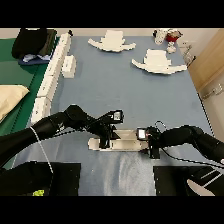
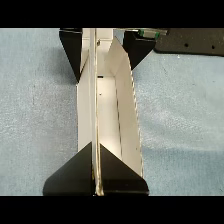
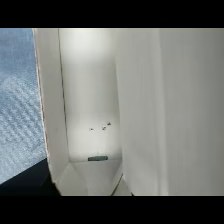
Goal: Fold the box.
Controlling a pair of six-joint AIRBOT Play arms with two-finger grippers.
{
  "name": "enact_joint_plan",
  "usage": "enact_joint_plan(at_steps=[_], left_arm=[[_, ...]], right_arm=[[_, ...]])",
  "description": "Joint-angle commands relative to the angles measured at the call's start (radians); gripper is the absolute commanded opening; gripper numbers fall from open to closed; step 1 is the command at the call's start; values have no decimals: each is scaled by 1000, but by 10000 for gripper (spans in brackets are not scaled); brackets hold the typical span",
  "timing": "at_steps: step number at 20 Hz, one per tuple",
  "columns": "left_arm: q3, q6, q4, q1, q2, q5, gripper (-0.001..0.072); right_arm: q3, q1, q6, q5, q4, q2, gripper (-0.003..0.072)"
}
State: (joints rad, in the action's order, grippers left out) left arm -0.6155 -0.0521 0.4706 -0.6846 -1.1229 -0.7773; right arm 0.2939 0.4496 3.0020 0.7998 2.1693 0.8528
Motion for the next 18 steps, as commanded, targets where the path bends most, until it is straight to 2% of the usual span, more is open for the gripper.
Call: enact_joint_plan(at_steps=[1,13,16,18], left_arm=[[0,0,0,0,0,0,14],[0,-2,0,0,0,1,13],[0,-11,0,0,0,54,13],[0,-9,-3,-2,0,36,14]], right_arm=[[0,1,0,-13,0,0,436],[0,1,-1,-12,0,0,436],[0,1,0,-12,0,0,436],[0,1,0,-12,0,0,436]])
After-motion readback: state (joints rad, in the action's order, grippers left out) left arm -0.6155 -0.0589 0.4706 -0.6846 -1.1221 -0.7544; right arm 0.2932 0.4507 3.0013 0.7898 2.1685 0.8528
